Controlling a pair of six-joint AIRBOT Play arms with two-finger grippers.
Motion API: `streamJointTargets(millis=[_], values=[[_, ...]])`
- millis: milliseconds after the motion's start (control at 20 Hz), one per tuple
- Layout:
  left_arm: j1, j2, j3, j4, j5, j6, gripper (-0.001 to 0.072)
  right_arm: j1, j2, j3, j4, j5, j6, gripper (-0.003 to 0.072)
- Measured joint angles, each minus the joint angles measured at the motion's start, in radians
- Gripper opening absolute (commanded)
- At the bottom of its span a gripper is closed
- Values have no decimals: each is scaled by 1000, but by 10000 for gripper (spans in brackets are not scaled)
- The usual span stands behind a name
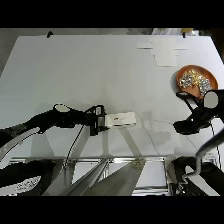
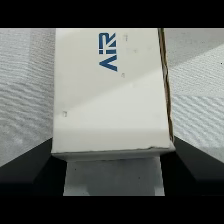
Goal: Fold the box and place the chain.
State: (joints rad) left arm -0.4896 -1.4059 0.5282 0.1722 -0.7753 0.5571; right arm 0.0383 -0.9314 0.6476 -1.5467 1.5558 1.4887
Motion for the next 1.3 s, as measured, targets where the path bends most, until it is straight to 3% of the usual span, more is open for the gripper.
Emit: streamJointTargets(millis=[300,1200,1300], values=[[0,0,0,0,0,0,68,-15,11,-74,-14,-60,41,20],[0,0,0,0,0,0,67,-17,12,-86,-10,-101,52,20],[0,0,0,0,0,0,23,-17,12,-86,-10,-101,52,20]])
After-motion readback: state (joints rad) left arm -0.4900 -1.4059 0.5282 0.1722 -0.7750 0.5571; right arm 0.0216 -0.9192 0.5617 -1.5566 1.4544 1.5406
